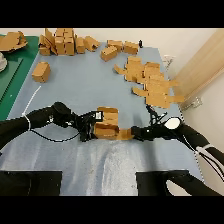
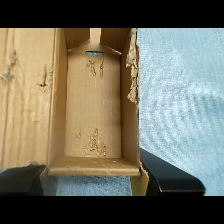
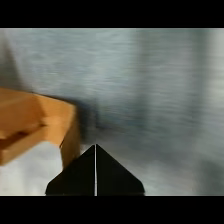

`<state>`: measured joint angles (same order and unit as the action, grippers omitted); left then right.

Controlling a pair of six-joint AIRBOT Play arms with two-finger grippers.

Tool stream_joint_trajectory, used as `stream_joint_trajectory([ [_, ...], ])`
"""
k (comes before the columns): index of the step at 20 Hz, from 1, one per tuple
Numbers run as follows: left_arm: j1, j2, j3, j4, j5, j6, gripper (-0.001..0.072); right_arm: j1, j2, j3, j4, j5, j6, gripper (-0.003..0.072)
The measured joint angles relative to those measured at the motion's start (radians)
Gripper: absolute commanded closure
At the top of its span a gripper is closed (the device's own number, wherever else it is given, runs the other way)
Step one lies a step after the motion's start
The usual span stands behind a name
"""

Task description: Fold the box.

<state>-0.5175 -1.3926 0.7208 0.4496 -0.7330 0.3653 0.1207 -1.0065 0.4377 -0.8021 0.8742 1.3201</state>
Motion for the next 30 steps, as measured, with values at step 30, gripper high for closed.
stream_joint_trajectory([
  [30, 0.000, 0.000, 0.000, 0.000, 0.000, 0.000, 0.0187, 0.135, 0.058, 0.037, 0.317, -0.093, -0.230, 0.0526],
])
